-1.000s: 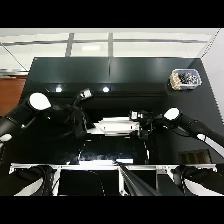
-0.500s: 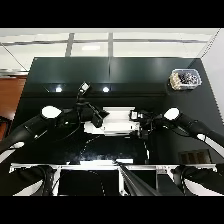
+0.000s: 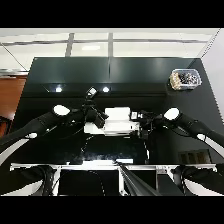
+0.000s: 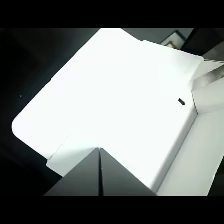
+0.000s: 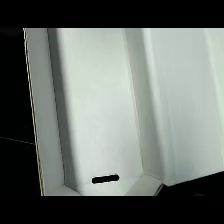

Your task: Fold the box and place the chain.

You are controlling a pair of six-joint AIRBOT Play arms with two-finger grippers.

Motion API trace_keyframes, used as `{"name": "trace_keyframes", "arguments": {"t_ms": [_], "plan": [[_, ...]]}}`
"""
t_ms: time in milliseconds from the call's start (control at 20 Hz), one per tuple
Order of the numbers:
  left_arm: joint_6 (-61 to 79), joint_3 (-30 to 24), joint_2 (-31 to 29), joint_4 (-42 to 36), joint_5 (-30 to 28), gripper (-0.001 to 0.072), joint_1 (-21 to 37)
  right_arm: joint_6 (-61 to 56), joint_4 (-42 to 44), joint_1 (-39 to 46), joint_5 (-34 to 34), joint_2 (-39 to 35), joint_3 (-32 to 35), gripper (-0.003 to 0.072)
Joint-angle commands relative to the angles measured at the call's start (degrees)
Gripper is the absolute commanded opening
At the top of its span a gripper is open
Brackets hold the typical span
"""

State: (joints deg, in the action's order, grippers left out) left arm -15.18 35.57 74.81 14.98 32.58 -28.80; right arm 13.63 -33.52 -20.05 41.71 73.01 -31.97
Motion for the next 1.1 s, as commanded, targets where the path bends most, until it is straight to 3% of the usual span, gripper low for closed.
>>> {"name": "trace_keyframes", "arguments": {"t_ms": [0, 200, 400, 500, 550, 650, 750, 800, 850, 950, 1050], "plan": [[0.15, 0.44, 1.07, 2.95, 2.34, 0.0031, 0.72, -0.11, 0.09, -0.07, 0.04, 0.02, 0.02, 0.0468], [-2.27, 1.88, -3.74, 7.10, 10.84, 0.0030, 7.45, -0.11, 0.11, -0.07, 0.04, 0.02, 0.02, 0.0468], [-10.43, 1.44, -13.90, 19.50, 20.85, 0.0029, 14.16, -0.11, 0.11, -0.07, 0.04, 0.02, 0.02, 0.0468], [-5.11, 0.79, -17.51, 20.90, 30.49, 0.0030, 14.67, -0.09, 0.09, -0.07, 0.04, 0.02, 0.02, 0.0468], [-3.34, 0.11, -18.45, 21.22, 33.00, 0.0075, 13.86, -0.11, 0.09, -0.07, 0.04, 0.02, 0.02, 0.0468], [-3.08, -1.60, -18.99, 26.67, 28.83, 0.0712, 10.91, -0.11, 0.09, -0.07, 0.04, 0.02, 0.02, 0.0468], [-0.17, -2.29, -18.69, 34.14, 22.64, 0.0706, 7.61, -0.11, 0.11, -0.07, 0.04, 0.02, 0.02, 0.0468], [4.22, -2.29, -18.25, 36.26, 20.17, 0.0651, 6.08, -0.09, 0.09, -0.07, 0.04, 0.02, 0.02, 0.0468], [6.25, -2.29, -17.59, 37.42, 16.63, 0.0615, 4.59, -0.11, 0.09, -0.07, 0.04, 0.02, 0.02, 0.0468], [6.21, -2.29, -15.52, 37.68, 8.17, 0.0616, 2.01, -0.11, 0.09, -0.07, 0.04, 0.02, 0.02, 0.0468], [5.95, -2.27, -12.92, 37.66, 4.48, 0.0616, 1.01, -0.11, 0.09, -0.07, 0.04, 0.02, 0.02, 0.0468]]}}
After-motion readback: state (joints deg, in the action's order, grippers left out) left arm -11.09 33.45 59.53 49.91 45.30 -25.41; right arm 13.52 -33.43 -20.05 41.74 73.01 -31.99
